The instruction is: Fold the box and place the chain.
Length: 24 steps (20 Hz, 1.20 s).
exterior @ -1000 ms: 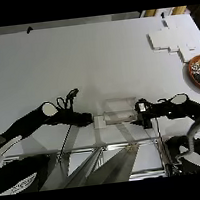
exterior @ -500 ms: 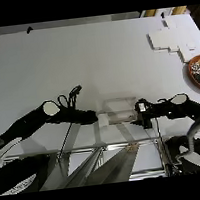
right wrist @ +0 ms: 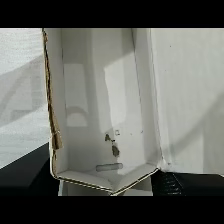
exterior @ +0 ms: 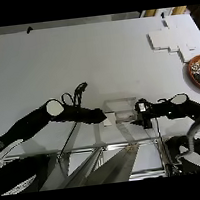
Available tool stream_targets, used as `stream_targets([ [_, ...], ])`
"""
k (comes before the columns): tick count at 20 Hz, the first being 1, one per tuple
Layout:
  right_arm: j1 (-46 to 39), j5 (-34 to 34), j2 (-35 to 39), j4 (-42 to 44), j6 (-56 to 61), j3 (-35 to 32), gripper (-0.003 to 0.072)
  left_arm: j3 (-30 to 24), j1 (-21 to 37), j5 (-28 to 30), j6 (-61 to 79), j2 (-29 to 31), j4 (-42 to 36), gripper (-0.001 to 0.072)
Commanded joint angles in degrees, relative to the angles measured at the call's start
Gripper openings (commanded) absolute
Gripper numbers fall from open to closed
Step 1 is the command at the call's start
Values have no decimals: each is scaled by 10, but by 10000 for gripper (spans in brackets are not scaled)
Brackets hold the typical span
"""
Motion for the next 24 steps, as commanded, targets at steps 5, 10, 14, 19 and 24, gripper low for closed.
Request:
stream_targets([
  [5, 0, 0, 0, 0, 0, 0, 274, 2, -50, 71, -58, -2, 5, 290],
  [10, 0, 0, 0, 0, 0, 0, 274, 23, -80, 90, -234, -2, 148, 288],
  [14, 0, 0, 0, 0, 0, 0, 274, 84, -83, 19, -348, -15, 277, 288],
  [19, 0, 0, 0, 0, 0, 0, 274, 122, -100, -36, -394, -47, 320, 288],
  [24, 0, 0, 1, 0, 0, 0, 274, 154, -116, -65, -441, -73, 354, 288],
])
